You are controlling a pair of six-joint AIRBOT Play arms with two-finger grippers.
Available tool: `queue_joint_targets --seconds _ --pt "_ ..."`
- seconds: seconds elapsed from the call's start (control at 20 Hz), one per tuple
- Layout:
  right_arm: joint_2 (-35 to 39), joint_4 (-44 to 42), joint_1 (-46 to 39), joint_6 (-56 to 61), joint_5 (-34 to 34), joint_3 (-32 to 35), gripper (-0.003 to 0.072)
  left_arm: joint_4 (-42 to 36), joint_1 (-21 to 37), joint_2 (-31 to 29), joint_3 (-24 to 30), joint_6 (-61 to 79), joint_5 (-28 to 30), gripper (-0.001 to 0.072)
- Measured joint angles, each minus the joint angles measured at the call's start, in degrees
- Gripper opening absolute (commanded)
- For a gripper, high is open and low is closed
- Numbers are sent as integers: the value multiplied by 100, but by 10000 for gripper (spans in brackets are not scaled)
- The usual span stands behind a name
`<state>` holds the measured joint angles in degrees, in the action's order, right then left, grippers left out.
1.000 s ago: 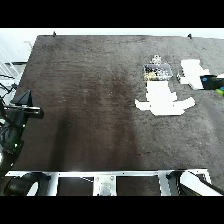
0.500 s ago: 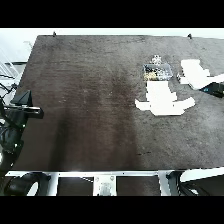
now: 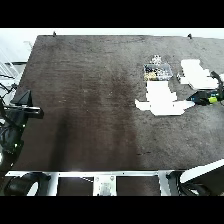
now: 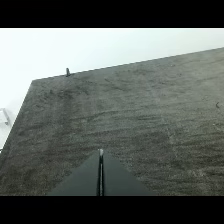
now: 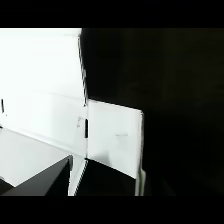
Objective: Fold the box and place the chain.
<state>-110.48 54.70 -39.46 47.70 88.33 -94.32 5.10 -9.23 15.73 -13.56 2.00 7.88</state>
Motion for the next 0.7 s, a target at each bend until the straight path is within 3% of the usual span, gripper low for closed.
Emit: queue_joint_targets --seconds 0.05,0.15,0.2,0.25,0.3,0.5,0.7 --pt "-98 -20 46 0 35 -2 568 0 0 0 0 0 0 20" --pt "-269 -168 101 -2 90 -7 413 0 0 0 0 -2 0 20" --pt "-352 -223 127 -2 101 -7 312 0 0 0 0 0 0 20" --pt "-411 -258 149 -4 116 -7 109 0 0 0 0 -2 0 20" --pt "-450 -310 153 -11 131 -9 10 0 0 0 0 -2 0 20" --pt "-468 -649 157 -68 341 37 7 0 0 0 0 0 0 20" --pt "111 -1174 402 -90 433 776 7 0 0 0 0 0 0 20"
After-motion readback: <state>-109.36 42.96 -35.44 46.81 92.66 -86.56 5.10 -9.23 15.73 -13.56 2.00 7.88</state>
